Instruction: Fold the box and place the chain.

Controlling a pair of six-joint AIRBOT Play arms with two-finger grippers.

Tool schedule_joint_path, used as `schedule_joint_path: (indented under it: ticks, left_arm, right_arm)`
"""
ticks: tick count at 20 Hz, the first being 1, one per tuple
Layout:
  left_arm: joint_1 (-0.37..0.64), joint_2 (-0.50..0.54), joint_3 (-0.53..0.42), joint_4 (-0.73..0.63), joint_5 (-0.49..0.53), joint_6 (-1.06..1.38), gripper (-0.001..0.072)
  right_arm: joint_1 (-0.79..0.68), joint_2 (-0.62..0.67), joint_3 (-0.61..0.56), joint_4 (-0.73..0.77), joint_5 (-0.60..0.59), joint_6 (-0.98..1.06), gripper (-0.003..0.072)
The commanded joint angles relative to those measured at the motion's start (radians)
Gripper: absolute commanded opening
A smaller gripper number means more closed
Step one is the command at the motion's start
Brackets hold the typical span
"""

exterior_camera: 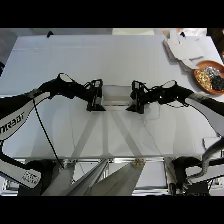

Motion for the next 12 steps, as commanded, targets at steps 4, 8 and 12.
schedule_joint_path:
  ticks: [4,8,12]
  left_arm:
    - [-0.023,0.001,0.0,0.047,0.056,-0.051,0.0691]
    - [-0.025,0.001,0.0,0.047,0.062,-0.059,0.0692]
    - [-0.025,0.001,0.0,0.047,0.062,-0.059,0.0476]
  right_arm:
    - [0.0,0.0,0.0,0.0,0.002,-0.001,0.0521]
    - [0.0,0.0,0.0,0.0,0.002,-0.001,0.0521]
    - [0.0,0.0,0.0,0.0,0.002,-0.001,0.0521]
